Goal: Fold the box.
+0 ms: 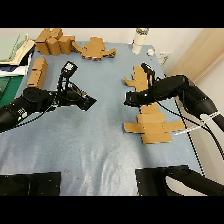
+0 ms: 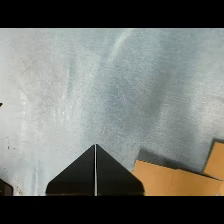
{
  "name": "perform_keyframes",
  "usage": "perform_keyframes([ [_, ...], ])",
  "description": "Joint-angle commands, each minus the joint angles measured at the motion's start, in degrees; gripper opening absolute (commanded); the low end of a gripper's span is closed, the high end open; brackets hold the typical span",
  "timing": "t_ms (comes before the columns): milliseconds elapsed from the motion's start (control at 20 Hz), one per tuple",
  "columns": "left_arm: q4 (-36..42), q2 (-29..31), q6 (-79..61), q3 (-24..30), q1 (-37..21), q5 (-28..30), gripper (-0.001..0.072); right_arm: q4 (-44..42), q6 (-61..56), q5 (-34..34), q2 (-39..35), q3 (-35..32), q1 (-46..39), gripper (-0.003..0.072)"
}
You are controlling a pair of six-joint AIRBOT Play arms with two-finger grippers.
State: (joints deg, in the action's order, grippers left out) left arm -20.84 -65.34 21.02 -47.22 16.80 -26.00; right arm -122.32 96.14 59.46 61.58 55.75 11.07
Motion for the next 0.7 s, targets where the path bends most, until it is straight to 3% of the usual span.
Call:
perform_keyframes([
  [0, 0.0, -0.02, 0.0, -0.02, -0.07, 0.0, 0.0693, -0.02, 0.0, 0.0, 0.0, 0.0, -0.02, 0.0018],
  [500, 0.0, -0.02, 0.0, -0.02, -0.07, 0.0, 0.0693, 0.0, 0.0, 0.0, 0.0, 0.0, -0.02, 0.0018],
  [650, 0.02, -0.02, 0.0, -0.02, -0.04, -0.02, 0.0693, 0.28, -0.02, -4.42, 0.17, 0.02, -0.02, 0.0018],
])
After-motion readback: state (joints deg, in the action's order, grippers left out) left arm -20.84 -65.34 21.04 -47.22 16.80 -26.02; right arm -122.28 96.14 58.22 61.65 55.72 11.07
